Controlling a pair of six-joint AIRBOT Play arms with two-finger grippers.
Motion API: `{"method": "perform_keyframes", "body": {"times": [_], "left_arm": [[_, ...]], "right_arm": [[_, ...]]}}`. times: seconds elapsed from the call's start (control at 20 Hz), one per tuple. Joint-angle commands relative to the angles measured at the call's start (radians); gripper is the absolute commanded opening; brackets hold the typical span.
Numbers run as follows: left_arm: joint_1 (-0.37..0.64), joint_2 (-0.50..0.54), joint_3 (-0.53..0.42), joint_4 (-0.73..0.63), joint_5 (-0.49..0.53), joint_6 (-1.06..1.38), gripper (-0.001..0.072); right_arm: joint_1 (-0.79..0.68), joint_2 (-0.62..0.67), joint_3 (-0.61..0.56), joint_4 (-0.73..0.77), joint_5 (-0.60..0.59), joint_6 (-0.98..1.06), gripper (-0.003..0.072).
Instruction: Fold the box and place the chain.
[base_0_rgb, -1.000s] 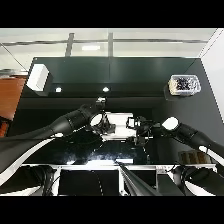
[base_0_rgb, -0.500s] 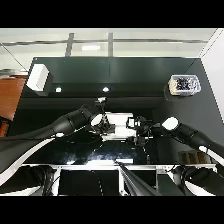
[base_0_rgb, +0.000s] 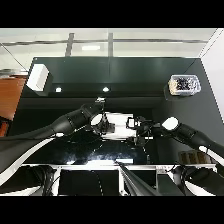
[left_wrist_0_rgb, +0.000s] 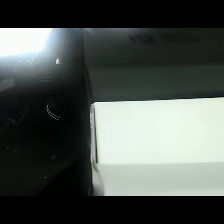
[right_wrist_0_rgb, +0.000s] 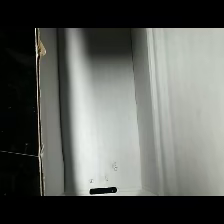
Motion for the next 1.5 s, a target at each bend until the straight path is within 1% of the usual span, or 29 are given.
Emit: {"method": "perform_keyframes", "body": {"times": [0.0, 0.1, 0.15, 0.3, 0.55, 0.6, 0.65, 0.7, 0.8, 0.9, 0.95, 1.0, 1.05, 1.2, 1.25, 1.3, 1.35, 1.45], "left_arm": [[0.000, 0.000, 0.001, -0.006, -0.004, -0.003, 0.0198], [0.001, 0.000, 0.005, -0.005, -0.007, -0.017, 0.0338], [0.001, 0.000, 0.010, 0.000, -0.014, -0.023, 0.0375], [0.006, 0.000, 0.017, 0.025, -0.032, -0.025, 0.0375], [0.019, 0.000, 0.017, 0.016, -0.024, -0.031, 0.0371], [0.019, 0.000, 0.017, 0.016, -0.022, -0.030, 0.0337], [0.019, 0.000, 0.017, 0.016, -0.021, -0.029, 0.0239], [0.019, 0.000, 0.017, 0.016, -0.021, -0.029, 0.0201], [0.019, 0.000, 0.017, 0.016, -0.019, -0.029, 0.0200], [0.019, -0.002, 0.017, 0.016, -0.019, -0.029, 0.0138], [0.017, -0.003, 0.017, 0.016, -0.019, -0.029, 0.0134], [0.017, -0.008, 0.017, 0.012, -0.020, -0.029, 0.0071], [0.017, -0.014, 0.017, -0.004, -0.020, -0.015, 0.0031], [0.017, -0.022, 0.019, -0.010, -0.027, -0.014, 0.0031], [0.019, -0.022, 0.027, -0.006, -0.029, -0.014, 0.0031], [0.020, -0.022, 0.035, -0.003, -0.031, -0.014, 0.0031], [0.024, -0.022, 0.045, -0.002, -0.040, -0.014, 0.0031], [0.037, -0.022, 0.061, 0.023, -0.093, -0.015, 0.0030]], "right_arm": [[0.001, 0.000, 0.000, 0.002, 0.001, 0.003, 0.0409], [0.001, 0.000, 0.000, 0.002, 0.001, 0.003, 0.0409], [0.001, 0.000, 0.000, 0.002, 0.001, 0.003, 0.0409], [0.001, 0.000, 0.000, 0.002, 0.001, 0.003, 0.0409], [0.001, 0.000, 0.000, 0.002, 0.001, 0.003, 0.0409], [0.001, 0.000, 0.000, 0.002, 0.001, 0.003, 0.0409], [0.001, 0.000, 0.000, 0.002, 0.000, 0.003, 0.0409], [0.001, 0.000, 0.000, 0.002, 0.001, 0.003, 0.0409], [0.001, 0.000, 0.000, 0.002, 0.000, 0.003, 0.0409], [0.001, 0.000, 0.000, 0.002, 0.000, 0.003, 0.0409], [0.001, 0.000, 0.000, 0.002, 0.001, 0.003, 0.0409], [0.001, 0.000, 0.000, 0.002, 0.000, 0.003, 0.0409], [0.001, 0.000, 0.000, 0.002, 0.000, 0.003, 0.0409], [0.001, 0.000, 0.000, 0.002, 0.005, 0.003, 0.0411], [0.001, 0.002, 0.000, 0.002, 0.013, 0.007, 0.0449], [0.001, 0.006, 0.000, 0.002, 0.020, 0.022, 0.0623], [0.000, 0.014, 0.000, 0.000, 0.019, 0.033, 0.0694], [-0.003, 0.035, 0.000, -0.007, 0.019, 0.034, 0.0694]]}}
